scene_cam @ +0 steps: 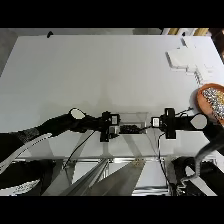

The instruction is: Fold the box and place the chain.

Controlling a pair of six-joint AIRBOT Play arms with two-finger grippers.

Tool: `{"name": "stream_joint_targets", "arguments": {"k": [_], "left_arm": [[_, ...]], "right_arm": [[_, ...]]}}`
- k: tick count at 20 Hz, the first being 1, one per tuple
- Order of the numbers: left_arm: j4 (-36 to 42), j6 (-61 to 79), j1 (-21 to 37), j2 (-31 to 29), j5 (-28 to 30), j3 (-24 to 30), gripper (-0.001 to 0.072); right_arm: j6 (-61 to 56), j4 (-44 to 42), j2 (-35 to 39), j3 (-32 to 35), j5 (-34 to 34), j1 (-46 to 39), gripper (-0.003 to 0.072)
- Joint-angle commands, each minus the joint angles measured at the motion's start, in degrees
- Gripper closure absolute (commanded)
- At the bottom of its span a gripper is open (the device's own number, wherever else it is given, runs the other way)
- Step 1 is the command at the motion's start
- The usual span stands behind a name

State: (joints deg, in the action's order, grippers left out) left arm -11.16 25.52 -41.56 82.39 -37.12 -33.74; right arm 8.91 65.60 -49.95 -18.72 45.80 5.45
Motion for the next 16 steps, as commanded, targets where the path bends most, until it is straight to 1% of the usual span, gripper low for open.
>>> {"name": "stream_joint_targets", "arguments": {"k": [1, 2, 3, 4, 7, 9, 10, 12, 16], "left_arm": [[0.0, 0.0, 0.0, 0.0, 0.0, 0.0, 0.0435], [0.0, 0.0, 0.0, 0.0, 0.0, 0.0, 0.0435], [0.0, 0.0, 0.0, 0.0, 0.0, 0.0, 0.0435], [0.0, 0.0, 0.0, 0.0, 0.0, 0.0, 0.0435], [0.0, 0.0, 0.0, 0.0, 0.0, 0.0, 0.0435], [0.0, 0.0, 0.0, 0.0, 0.0, 0.0, 0.0435], [0.0, 0.0, 0.0, 0.0, 0.0, 0.0, 0.0435], [0.0, 0.0, 0.0, 0.0, 0.0, 0.0, 0.0435], [0.0, 0.0, 0.0, 0.0, 0.0, 0.0, 0.0435]], "right_arm": [[2.1, -0.1, -2.6, 0.2, -2.2, 0.0, 0.0437], [2.1, -0.1, -2.8, 0.2, -2.6, 0.0, 0.0453], [2.1, -0.1, -2.9, 0.2, -3.0, 0.0, 0.0500], [2.1, -0.1, -3.0, 0.2, -3.2, 0.0, 0.0531], [2.1, -0.1, -3.5, 0.2, -3.1, 0.0, 0.0534], [2.1, -0.1, -3.4, 0.2, -1.6, 0.0, 0.0669], [2.1, -0.1, -2.8, 0.2, -0.3, 0.0, 0.0669], [1.3, -0.1, 0.9, 0.2, 1.6, 1.6, 0.0669], [-4.9, -0.5, 13.1, 0.2, 6.0, 8.8, 0.0669]]}}
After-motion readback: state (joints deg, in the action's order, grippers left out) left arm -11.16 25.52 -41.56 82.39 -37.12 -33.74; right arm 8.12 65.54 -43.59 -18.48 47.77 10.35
